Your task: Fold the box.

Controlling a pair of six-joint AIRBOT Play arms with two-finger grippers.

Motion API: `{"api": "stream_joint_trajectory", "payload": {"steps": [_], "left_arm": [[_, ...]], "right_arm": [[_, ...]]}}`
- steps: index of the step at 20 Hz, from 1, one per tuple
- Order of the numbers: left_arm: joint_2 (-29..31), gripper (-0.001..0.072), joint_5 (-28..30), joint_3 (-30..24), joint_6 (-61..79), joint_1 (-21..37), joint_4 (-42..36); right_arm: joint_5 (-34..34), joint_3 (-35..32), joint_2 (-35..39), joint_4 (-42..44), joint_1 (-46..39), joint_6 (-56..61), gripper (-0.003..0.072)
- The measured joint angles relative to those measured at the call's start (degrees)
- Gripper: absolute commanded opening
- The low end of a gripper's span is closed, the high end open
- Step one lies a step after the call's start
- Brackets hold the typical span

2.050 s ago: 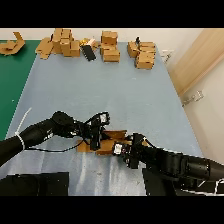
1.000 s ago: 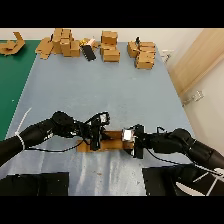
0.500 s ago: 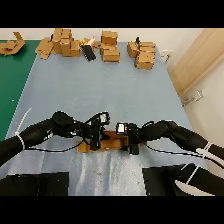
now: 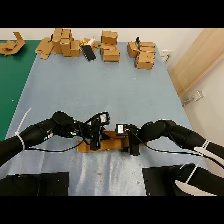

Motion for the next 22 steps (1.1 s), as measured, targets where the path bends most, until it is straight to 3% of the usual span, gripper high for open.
{"api": "stream_joint_trajectory", "payload": {"steps": [2,4,19,21,22], "left_arm": [[0.0,0.0015,0.0,0.0,0.0,0.0,0.0],[0.0,0.0015,0.0,0.0,0.0,0.0,0.0],[0.0,0.0015,0.0,0.0,0.0,0.0,0.0],[0.0,0.0015,0.0,0.0,0.0,0.0,0.0],[0.0,0.0015,0.0,0.0,0.0,0.0,0.0]], "right_arm": [[0.0,0.0,0.0,-1.0,0.0,0.0,0.0678],[0.0,0.0,0.0,-1.9,0.0,0.0,0.0580],[1.4,0.0,-1.3,-2.7,0.0,0.0,0.0581],[1.6,0.0,-1.3,-2.7,0.0,0.0,0.0504],[1.6,0.0,-1.3,-2.7,0.0,0.0,0.0504]]}}
